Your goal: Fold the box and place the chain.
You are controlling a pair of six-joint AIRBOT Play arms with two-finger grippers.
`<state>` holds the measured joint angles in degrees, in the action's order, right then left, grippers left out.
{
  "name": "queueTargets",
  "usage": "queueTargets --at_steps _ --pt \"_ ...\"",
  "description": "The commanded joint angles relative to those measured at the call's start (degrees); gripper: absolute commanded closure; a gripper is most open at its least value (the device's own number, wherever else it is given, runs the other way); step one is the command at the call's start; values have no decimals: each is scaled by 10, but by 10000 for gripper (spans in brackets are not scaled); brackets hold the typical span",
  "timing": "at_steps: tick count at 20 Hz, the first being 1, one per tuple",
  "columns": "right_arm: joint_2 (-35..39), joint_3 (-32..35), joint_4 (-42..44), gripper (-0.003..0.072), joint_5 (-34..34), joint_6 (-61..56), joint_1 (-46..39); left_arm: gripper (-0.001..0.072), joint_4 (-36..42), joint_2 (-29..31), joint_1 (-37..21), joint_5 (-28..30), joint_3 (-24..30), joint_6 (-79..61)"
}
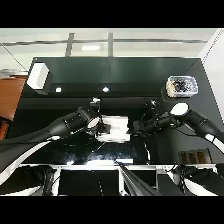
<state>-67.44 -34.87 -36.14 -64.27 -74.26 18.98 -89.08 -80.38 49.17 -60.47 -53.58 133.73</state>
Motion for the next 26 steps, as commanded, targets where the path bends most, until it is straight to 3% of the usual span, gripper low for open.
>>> queueTargets --at_steps 1,6,7,10,15,23,26 --pt "0 -3 -2 266 48 -55 45 679 -2 0 0 0 0 0" --pt "0 -25 -87 268 140 -194 128 679 -5 0 0 0 0 -3" --pt "0 -30 -113 319 157 -228 146 679 -5 0 0 0 0 -7" --pt "0 -50 -196 320 187 -337 194 679 -5 0 0 0 0 -9" --pt "0 -75 -316 320 179 -485 235 679 -5 0 0 2 0 -9" --pt "-28 -125 -431 320 112 -574 277 679 -5 0 0 5 0 -9" --pt "-44 -139 -436 320 97 -575 277 679 -5 0 0 4 0 -9"
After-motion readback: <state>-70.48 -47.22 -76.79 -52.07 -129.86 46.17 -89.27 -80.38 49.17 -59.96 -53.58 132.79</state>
